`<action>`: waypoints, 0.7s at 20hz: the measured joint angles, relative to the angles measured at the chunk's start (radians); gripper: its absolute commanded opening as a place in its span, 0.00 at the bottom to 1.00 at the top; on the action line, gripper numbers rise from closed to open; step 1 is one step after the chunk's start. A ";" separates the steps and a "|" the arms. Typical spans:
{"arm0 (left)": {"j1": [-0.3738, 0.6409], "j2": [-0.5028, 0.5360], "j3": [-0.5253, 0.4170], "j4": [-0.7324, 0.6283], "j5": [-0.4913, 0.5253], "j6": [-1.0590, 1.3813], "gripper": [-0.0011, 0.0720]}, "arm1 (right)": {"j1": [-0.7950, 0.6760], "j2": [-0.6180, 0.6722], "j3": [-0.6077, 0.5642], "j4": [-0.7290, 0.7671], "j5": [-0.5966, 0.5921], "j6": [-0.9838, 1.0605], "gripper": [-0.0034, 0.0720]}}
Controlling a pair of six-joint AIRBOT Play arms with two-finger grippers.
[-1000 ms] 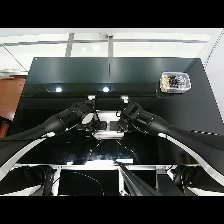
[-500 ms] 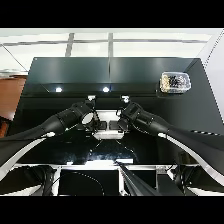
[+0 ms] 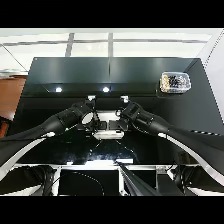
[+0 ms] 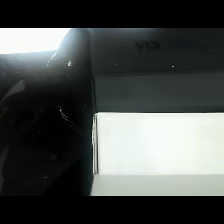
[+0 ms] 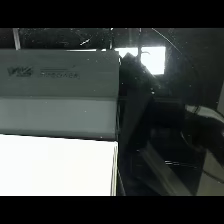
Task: Fold the box and place the chain.
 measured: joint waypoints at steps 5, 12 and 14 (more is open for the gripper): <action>0.000 0.000 0.000 -0.002 0.002 0.000 0.05 | 0.000 0.002 0.000 -0.004 -0.014 -0.006 0.34; 0.000 0.000 0.000 -0.006 0.008 -0.001 0.05 | 0.000 0.002 0.000 -0.014 -0.034 -0.007 0.13; 0.000 0.000 0.000 -0.006 0.008 -0.002 0.05 | 0.000 0.002 0.000 -0.016 -0.037 -0.011 0.31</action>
